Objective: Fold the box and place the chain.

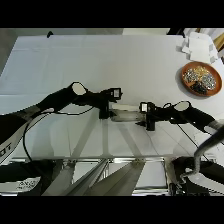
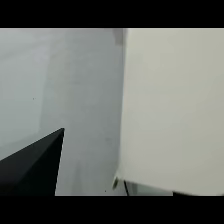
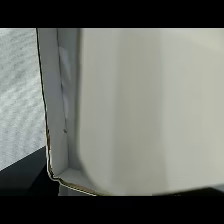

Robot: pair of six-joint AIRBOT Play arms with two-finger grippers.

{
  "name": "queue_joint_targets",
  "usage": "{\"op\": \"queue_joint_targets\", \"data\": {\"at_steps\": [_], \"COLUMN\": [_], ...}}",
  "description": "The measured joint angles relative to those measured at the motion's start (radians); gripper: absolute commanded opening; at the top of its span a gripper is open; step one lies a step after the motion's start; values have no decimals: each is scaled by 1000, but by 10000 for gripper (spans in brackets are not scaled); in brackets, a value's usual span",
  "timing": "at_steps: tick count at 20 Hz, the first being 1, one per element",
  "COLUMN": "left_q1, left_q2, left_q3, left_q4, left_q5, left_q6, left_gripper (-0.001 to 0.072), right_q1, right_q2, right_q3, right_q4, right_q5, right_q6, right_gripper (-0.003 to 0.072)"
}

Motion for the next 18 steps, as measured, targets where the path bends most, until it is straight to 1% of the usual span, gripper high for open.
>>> {"op": "queue_joint_targets", "data": {"at_steps": [5,6,7,8,9,10,14,18], "left_q1": [58,68,75,79,78,74,18,-79], "left_q2": [96,127,155,188,217,241,285,269], "left_q3": [0,0,0,0,0,0,0,0], "left_q4": [141,156,166,173,179,183,192,188], "left_q5": [-2,-2,-7,-18,-31,-49,-150,-180], "left_q6": [-199,-234,-264,-294,-318,-336,-370,-384], "left_gripper": [692,664,491,248,82,3,3,3], "right_q1": [0,0,0,0,0,0,0,0], "right_q2": [0,0,0,0,0,0,0,0], "right_q3": [0,0,0,0,0,0,0,0], "right_q4": [0,0,0,0,0,0,0,0], "right_q5": [0,0,0,0,0,1,1,1], "right_q6": [0,0,0,0,0,0,0,0], "right_gripper": [395,395,395,395,395,395,395,395]}}
